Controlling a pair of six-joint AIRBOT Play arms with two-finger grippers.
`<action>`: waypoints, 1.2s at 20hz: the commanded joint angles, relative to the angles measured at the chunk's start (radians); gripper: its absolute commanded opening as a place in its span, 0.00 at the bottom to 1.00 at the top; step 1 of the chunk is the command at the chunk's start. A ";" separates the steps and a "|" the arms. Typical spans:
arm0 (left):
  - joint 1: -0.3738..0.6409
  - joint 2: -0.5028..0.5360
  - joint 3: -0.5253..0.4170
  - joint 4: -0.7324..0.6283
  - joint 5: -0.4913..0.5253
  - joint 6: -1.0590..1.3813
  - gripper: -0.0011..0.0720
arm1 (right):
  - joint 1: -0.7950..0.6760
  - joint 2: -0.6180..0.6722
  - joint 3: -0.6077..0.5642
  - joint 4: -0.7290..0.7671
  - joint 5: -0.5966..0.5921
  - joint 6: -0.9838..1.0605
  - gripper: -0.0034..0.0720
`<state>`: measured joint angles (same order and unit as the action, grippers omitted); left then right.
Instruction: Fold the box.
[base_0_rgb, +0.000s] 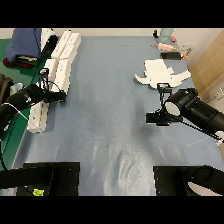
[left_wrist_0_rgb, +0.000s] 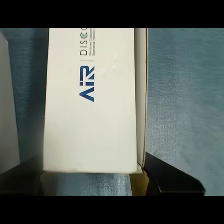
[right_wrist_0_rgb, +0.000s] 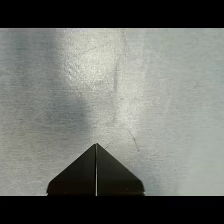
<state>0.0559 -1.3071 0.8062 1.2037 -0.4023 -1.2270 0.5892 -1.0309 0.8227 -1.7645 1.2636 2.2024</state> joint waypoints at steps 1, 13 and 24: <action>0.009 -0.041 0.013 0.000 0.020 -0.005 0.65 | 0.000 0.000 0.001 0.001 -0.005 0.000 0.05; 0.019 -0.054 0.013 0.005 0.082 0.003 0.65 | 0.000 0.000 0.001 0.045 -0.004 -0.001 0.05; 0.020 -0.058 0.012 0.005 0.072 0.003 0.88 | 0.000 0.000 0.001 0.055 -0.005 -0.003 0.05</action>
